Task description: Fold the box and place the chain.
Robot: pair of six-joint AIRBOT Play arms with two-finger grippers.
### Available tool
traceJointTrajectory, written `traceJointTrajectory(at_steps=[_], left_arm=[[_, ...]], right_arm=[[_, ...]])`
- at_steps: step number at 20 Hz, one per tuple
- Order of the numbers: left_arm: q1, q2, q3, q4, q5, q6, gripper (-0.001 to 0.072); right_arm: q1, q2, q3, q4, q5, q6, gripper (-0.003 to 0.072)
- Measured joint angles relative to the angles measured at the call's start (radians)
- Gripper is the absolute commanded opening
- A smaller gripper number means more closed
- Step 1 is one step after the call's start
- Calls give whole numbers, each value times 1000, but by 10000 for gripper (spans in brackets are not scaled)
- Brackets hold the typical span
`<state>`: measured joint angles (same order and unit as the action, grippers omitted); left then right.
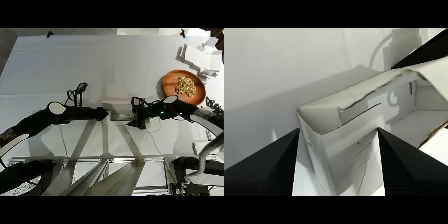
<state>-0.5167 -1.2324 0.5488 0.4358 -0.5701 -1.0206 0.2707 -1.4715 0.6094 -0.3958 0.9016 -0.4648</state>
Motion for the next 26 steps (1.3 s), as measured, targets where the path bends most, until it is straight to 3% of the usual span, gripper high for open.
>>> traceJointTrajectory(at_steps=[9, 26], left_arm=[[-57, -1, 84, 320, -5, -276, 510], [-148, -47, 165, 472, -26, -502, 445]], right_arm=[[0, 0, 0, 0, 0, 0, 515], [0, 0, 0, -1, 1, -3, 515]])
